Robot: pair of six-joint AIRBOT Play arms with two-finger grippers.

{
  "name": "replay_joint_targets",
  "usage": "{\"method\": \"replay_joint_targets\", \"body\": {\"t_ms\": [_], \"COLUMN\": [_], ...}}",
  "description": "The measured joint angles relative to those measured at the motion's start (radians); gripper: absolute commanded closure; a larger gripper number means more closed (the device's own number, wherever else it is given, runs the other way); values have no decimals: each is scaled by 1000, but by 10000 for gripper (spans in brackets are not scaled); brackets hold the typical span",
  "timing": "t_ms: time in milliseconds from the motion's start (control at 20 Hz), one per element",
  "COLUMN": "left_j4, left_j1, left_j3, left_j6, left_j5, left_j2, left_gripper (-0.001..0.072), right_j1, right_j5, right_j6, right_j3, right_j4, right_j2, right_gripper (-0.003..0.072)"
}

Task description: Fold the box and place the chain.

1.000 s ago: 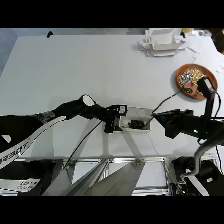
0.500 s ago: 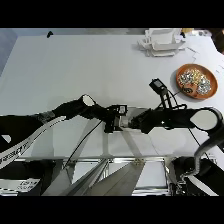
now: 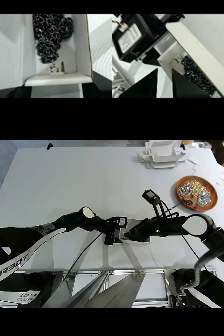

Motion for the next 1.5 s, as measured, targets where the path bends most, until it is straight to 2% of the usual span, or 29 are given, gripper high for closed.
{"method": "replay_joint_targets", "body": {"t_ms": [150, 200, 300, 400, 500, 550, 600, 1050, 1150, 1500], "left_j4": [0, 0, 0, 0, 0, 0, 0, 0, 0, 0], "left_j1": [0, 0, 0, 0, 0, 0, 0, 0, 0, 0], "left_j3": [0, 0, 0, 0, 0, 0, 0, 0, 0, 0], "left_j6": [0, 0, 0, 0, 0, 0, 0, 0, 0, 0], "left_j5": [0, 0, 0, 0, 0, 0, 0, 0, 0, 0], "left_j2": [0, 0, 0, 0, 0, 0, 0, 0, 0, 0], "left_gripper": [700, 700, 700, 700, 700, 700, 700, 700, 700, 700], "right_j1": [-76, -113, -187, -261, -322, -348, -365, -414, -415, -414], "right_j5": [74, 81, 71, 51, 42, 36, 32, -1, -17, -90], "right_j6": [5, 12, 39, 86, 128, 141, 153, 204, 208, 230], "right_j3": [131, 172, 220, 246, 252, 248, 240, 193, 182, 154], "right_j4": [-51, -75, -134, -229, -324, -361, -387, -470, -481, -507], "right_j2": [0, 0, -3, -22, -58, -83, -109, -393, -432, -505], "right_gripper": [488, 510, 527, 508, 441, 325, 271, 306, 331, 347]}}
